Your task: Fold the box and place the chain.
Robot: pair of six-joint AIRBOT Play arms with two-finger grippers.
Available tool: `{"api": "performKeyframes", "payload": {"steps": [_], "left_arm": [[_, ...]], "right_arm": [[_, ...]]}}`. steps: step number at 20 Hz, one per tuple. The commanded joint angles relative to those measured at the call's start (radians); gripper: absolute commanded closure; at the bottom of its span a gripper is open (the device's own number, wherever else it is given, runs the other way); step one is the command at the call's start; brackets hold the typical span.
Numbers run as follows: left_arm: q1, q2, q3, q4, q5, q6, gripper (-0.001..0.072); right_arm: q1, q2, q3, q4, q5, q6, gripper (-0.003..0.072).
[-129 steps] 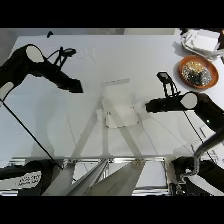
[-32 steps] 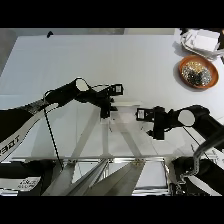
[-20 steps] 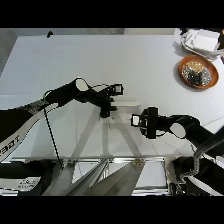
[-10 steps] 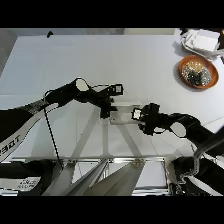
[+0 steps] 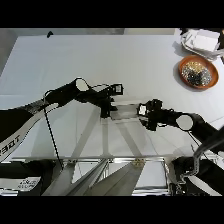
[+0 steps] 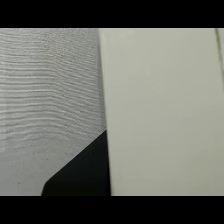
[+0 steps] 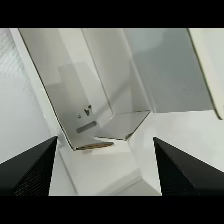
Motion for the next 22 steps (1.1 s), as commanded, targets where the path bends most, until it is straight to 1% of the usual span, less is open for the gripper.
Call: {"api": "performKeyframes", "payload": {"steps": [1,6,9,11,13,15,19,22], "left_arm": [[0.000,0.000,0.000,0.002,-0.002,0.000,0.0698],[0.000,0.000,0.000,0.002,-0.001,0.001,0.0698],[0.000,0.000,0.000,0.002,-0.001,0.000,0.0698],[0.000,0.000,0.000,0.002,-0.001,0.000,0.0698],[0.000,0.000,0.000,0.002,-0.002,0.001,0.0698],[0.000,0.000,0.000,0.002,-0.002,0.000,0.0698],[0.000,0.000,0.000,0.002,-0.001,0.001,0.0698],[0.000,0.000,0.000,0.002,-0.001,0.000,0.0698]], "right_arm": [[-0.047,-0.030,0.000,0.145,0.005,-0.216,0.0021],[-0.084,-0.091,0.000,0.273,0.019,-0.385,0.0021],[-0.088,-0.113,0.004,0.377,0.035,-0.499,0.0021],[-0.088,-0.132,0.012,0.421,0.035,-0.542,0.0021],[-0.088,-0.160,0.029,0.435,0.047,-0.559,0.0021],[-0.107,-0.187,0.048,0.443,0.094,-0.568,0.0021],[-0.170,-0.192,0.052,0.446,0.153,-0.596,0.0020],[-0.179,-0.200,0.052,0.489,0.193,-0.631,0.0021]]}}
